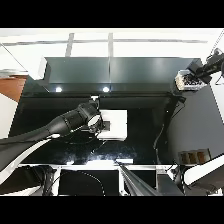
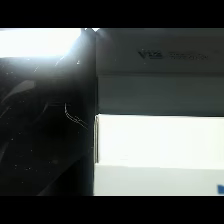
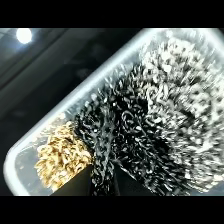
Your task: Fold the box and place the chain.
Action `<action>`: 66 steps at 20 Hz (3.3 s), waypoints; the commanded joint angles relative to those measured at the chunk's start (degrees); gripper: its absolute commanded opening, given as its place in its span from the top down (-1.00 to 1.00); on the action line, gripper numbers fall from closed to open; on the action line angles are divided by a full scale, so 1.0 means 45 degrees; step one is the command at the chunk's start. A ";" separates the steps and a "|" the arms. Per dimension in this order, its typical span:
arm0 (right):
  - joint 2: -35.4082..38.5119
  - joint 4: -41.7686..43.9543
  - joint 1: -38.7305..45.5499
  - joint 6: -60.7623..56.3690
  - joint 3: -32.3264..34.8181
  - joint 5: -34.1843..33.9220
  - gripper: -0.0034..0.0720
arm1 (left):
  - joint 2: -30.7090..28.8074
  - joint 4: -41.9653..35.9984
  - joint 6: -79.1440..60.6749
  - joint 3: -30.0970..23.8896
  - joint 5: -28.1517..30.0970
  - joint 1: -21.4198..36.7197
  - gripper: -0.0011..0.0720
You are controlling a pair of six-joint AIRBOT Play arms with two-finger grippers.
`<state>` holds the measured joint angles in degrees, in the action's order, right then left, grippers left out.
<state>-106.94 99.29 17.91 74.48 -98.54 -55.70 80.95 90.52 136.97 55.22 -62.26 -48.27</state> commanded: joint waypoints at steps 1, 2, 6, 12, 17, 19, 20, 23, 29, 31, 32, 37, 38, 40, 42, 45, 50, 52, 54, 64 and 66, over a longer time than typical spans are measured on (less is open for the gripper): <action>0.0617 0.0034 0.0039 0.1098 -0.1112 -0.1311 0.85 | 0.0005 -0.0185 -0.0005 0.0000 0.0053 -0.0005 0.89; 0.0967 0.0063 0.0039 0.1311 -0.1365 -0.1501 0.86 | 0.0005 -0.0189 -0.0005 0.0000 0.0087 -0.0005 0.89; 0.2764 0.1341 0.0000 0.2837 -0.2254 -0.1972 0.86 | 0.0005 -0.0316 -0.0005 0.0000 0.0155 -0.0005 0.89; 0.5047 0.1734 0.0015 0.3376 -0.2254 -0.1734 0.86 | 0.0005 -0.0321 -0.0005 0.0000 0.0151 -0.0005 0.89; 0.5969 0.2545 0.0005 0.3915 -0.2254 -0.2647 0.86 | 0.0005 -0.0321 -0.0005 0.0000 0.0146 -0.0005 0.89; 0.6411 0.2924 0.0005 0.4036 -0.2254 -0.2569 0.86 | 0.0005 -0.0321 -0.0010 0.0000 0.0078 -0.0005 0.89; 0.6679 0.2924 0.0010 0.4036 -0.2254 -0.2409 0.86 | 0.0000 -0.0321 -0.0010 0.0000 0.0044 -0.0005 0.89; 0.7427 0.3366 0.0010 0.4104 -0.2613 -0.2511 0.86 | 0.0000 -0.0364 -0.0010 0.0000 0.0044 -0.0005 0.89; 0.9360 0.4590 -0.0763 0.5644 -0.2914 -0.5314 0.86 | 0.0005 -0.0359 -0.0010 0.0000 0.0063 -0.0005 0.89; 0.9646 0.4590 -0.1350 0.5795 -0.2914 -0.5746 0.86 | 0.0005 -0.0321 -0.0010 0.0000 0.0073 -0.0005 0.89; 0.9704 0.4609 -0.1729 0.5795 -0.2914 -0.5804 0.86 | 0.0005 -0.0321 -0.0005 0.0000 0.0112 -0.0005 0.89; 0.9700 0.4614 -0.3706 0.6178 -0.2880 -0.6897 0.86 | 0.0005 -0.0316 -0.0010 0.0000 0.0141 -0.0005 0.89; 0.9695 0.4614 -0.4104 0.6178 -0.2880 -0.7130 0.86 | 0.0005 -0.0311 -0.0005 0.0000 0.0151 -0.0005 0.89; 0.9695 0.4614 -0.4949 0.6178 -0.2880 -0.7412 0.86 | 0.0005 -0.0311 -0.0005 0.0000 0.0146 -0.0005 0.89; 0.9695 0.4614 -0.5945 0.6178 -0.2880 -0.7436 0.86 | 0.0005 -0.0311 -0.0010 0.0000 0.0141 -0.0005 0.89; 0.9695 0.4619 -0.7291 0.6164 -0.2880 -0.7422 0.86 | 0.0005 -0.0311 -0.0010 0.0000 0.0136 -0.0005 0.89; 0.9627 0.4609 -0.8820 0.5809 -0.2880 -0.6858 0.86 | 0.0005 -0.0311 -0.0005 0.0000 0.0146 -0.0005 0.89; 0.9491 0.4614 -0.9345 0.5683 -0.2880 -0.6373 0.86 | 0.0005 -0.0316 -0.0010 0.0000 0.0146 -0.0005 0.89; 0.9204 0.4609 -0.9816 0.5605 -0.2880 -0.5984 0.86 | 0.0005 -0.0316 -0.0010 0.0000 0.0146 -0.0005 0.90; 0.7563 0.4605 -1.0676 0.5586 -0.2671 -0.7383 0.86 | 0.0005 -0.0316 -0.0005 0.0000 0.0151 -0.0005 0.90; 0.7558 0.4605 -1.0676 0.5557 -0.2123 -0.7495 0.86 | 0.0005 -0.0316 -0.0010 0.0000 0.0146 -0.0005 0.89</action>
<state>-72.14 119.92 -29.89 99.61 -110.04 -87.07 80.95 89.08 136.94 55.22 -61.60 -48.27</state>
